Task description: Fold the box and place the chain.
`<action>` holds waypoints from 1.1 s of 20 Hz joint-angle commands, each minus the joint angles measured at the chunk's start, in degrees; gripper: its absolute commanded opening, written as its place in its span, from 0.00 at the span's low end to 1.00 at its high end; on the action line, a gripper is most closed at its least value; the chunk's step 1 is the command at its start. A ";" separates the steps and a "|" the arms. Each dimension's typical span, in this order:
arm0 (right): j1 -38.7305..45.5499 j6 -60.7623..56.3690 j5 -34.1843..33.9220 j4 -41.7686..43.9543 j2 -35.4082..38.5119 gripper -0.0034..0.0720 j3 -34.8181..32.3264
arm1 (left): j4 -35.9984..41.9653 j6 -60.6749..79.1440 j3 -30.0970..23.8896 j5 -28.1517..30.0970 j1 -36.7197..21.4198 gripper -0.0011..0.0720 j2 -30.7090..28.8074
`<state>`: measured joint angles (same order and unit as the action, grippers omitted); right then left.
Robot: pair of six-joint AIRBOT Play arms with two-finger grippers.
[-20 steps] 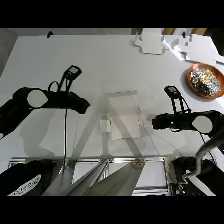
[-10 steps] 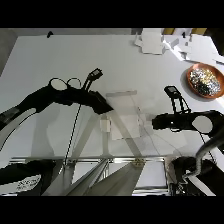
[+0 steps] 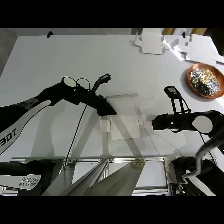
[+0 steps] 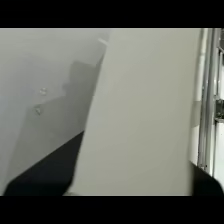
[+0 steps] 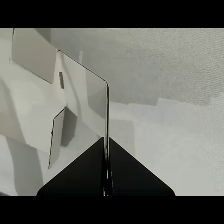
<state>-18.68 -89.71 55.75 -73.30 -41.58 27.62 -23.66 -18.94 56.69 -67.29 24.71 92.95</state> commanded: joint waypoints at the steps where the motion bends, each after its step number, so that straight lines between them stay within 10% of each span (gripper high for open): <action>1: -0.07 -0.02 0.02 0.02 0.02 0.06 -0.02 | -2.29 1.20 0.26 -1.20 0.26 0.23 0.57; 3: -0.07 -0.02 0.11 0.02 0.02 0.06 -0.02 | -4.96 1.20 0.26 0.17 0.26 0.03 0.55; 9: -0.07 0.00 0.76 0.02 0.37 0.08 0.72 | -5.75 17.75 0.26 2.03 0.48 0.02 -1.75; 15: -0.07 3.21 2.29 -1.68 4.09 0.48 6.40 | -12.04 20.46 0.26 6.49 5.79 0.02 -4.96; 22: -0.04 3.21 5.18 -8.39 6.80 0.49 7.43 | -11.65 20.44 0.24 16.57 11.82 0.02 -4.72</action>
<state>-18.68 -86.74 59.16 -79.02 -35.44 34.65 -35.07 1.15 56.90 -54.78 34.83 88.20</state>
